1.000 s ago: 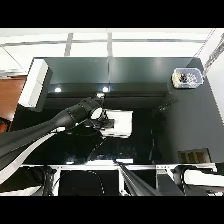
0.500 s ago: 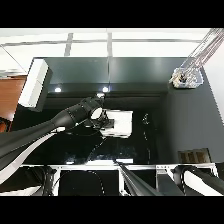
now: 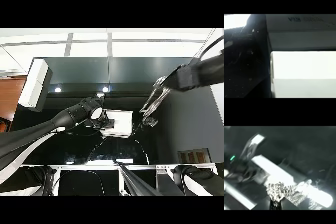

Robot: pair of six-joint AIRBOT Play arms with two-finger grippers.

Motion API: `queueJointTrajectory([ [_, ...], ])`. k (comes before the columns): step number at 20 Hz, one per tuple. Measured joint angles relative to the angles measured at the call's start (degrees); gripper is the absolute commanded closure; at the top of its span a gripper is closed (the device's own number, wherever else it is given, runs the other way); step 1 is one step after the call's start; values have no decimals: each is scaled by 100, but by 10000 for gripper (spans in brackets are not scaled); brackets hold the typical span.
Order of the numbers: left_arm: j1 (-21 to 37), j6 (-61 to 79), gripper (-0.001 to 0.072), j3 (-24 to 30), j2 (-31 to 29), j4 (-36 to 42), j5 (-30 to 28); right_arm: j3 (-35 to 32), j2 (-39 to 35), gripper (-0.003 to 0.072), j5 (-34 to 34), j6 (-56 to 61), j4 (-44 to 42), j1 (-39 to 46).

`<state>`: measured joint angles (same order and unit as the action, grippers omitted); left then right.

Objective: Fold the box and place the chain.

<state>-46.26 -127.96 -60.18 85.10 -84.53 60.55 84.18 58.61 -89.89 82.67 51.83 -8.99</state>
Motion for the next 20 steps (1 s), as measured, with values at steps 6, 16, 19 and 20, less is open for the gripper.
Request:
queueJointTrajectory([
  [6,0,0,679,0,0,0,-4,-398,-11,676,328,-70,-503,-592],
  [16,0,0,679,0,0,-2,-7,-715,15,676,658,-151,-802,-898],
  [19,0,0,679,0,0,-2,-9,-914,107,676,979,-188,-841,-1045],
  [20,0,0,679,0,2,-2,-9,-964,151,676,1062,-192,-848,-1088],
])
